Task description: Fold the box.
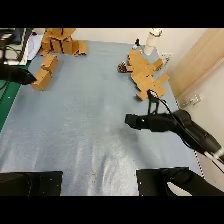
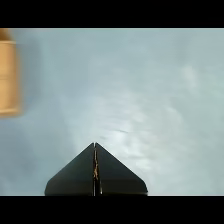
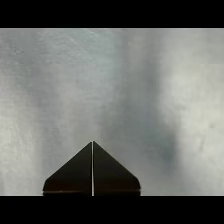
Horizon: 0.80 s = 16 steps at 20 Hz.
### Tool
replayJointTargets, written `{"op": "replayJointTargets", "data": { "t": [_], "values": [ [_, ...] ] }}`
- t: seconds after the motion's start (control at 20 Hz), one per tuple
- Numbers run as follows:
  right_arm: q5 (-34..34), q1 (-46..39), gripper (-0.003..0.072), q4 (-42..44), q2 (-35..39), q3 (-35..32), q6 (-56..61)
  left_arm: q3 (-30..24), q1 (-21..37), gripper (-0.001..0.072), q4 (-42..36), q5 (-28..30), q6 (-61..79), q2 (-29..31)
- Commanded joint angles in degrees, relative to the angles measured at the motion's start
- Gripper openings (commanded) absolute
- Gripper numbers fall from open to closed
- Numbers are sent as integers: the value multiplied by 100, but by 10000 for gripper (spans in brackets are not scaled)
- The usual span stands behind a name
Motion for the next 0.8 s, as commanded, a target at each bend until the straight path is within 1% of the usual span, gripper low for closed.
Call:
{"op": "replayJointTargets", "data": {
  "t": [0.0, 0.05, 0.15, 0.25, 0.3, 0.4, 0.75],
  "values": [
    [-284, 9, 3, 114, -1016, 909, -743, -133, -1167, 11, -24, -933, -1047, 232],
    [-422, 9, 4, 149, -1279, 1176, -841, -256, -1609, 11, -17, -802, -1204, 232],
    [-492, 9, 4, 238, -1687, 1574, -857, -601, -2430, 11, -15, -302, -1561, 232],
    [-487, 9, 4, 339, -1838, 1718, -852, -968, -3008, 11, -7, 267, -1947, 227],
    [-494, 9, 4, 352, -1838, 1720, -852, -1099, -3143, 12, -2, 470, -2140, 216],
    [-496, 2, 4, 317, -1838, 1720, -852, -1213, -3265, 12, -7, 647, -2350, 142],
    [-496, 2, 4, 308, -1838, 1720, -852, -1209, -3263, 12, -24, 769, -2337, 107]
  ]
}}
